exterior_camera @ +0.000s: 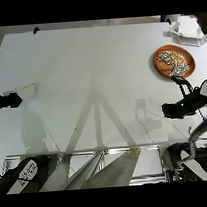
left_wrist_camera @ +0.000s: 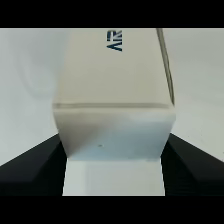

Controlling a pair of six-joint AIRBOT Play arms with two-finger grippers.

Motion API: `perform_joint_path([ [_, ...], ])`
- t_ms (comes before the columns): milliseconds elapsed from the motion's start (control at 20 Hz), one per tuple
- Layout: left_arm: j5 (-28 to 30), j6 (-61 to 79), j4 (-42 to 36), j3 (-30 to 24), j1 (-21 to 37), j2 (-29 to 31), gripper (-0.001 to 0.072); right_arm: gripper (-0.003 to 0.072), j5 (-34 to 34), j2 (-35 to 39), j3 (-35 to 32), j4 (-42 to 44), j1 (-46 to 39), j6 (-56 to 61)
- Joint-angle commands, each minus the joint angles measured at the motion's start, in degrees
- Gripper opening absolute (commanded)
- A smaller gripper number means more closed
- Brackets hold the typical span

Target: Fold the box and place the chain.

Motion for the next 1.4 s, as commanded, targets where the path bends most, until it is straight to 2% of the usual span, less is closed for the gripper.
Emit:
perform_joint_path([
  [0, -1.3, -1.9, 0.2, -3.9, 0.5, 0.0, 0.0002, 0.0019, -0.6, 0.0, 0.0, 0.0, 0.0, -0.4],
  [250, -7.0, -2.1, 0.4, -7.8, 0.4, 0.0, 0.0003, 0.0019, -0.7, 0.0, 0.0, 0.0, 0.0, -0.4],
  [450, -11.3, -2.3, 2.6, -8.7, 0.4, 0.0, 0.0003, 0.0019, -0.7, 0.1, 0.0, 0.0, 0.0, -0.4],
  [600, -10.9, -2.3, 2.4, -8.8, 0.4, -0.1, 0.0017, 0.0019, -0.7, 0.0, 0.0, 0.0, 0.0, -0.4],
  [700, -9.6, -2.3, 2.3, -8.8, 0.4, 0.2, 0.015, 0.0019, -0.6, 0.1, 0.0, 0.0, 0.0, -0.4],
  [750, -9.4, -2.3, 2.3, -8.8, 0.4, 0.3, 0.0193, 0.0019, -0.6, 0.1, 0.0, 0.0, 0.0, -0.4],
  [900, -9.2, -2.3, 2.3, -8.8, 0.4, 0.3, 0.0249, 0.0019, -0.7, 0.1, 0.0, 0.0, 0.0, -0.4],
  [1000, -8.8, -2.2, 2.4, -8.8, -0.2, 0.3, 0.0416, 0.0019, -0.7, 0.1, 0.0, 0.0, 0.0, -0.4],
  [1250, -8.4, -1.9, 3.5, -8.8, -3.3, 0.3, 0.0656, 0.0019, -0.7, 0.1, 0.0, 0.0, 0.0, -0.4],
  [1350, -8.3, -1.9, 3.8, -8.8, -3.2, 0.3, 0.0657, 0.0019, -0.7, 0.1, 0.0, 0.0, 0.0, -0.4],
])
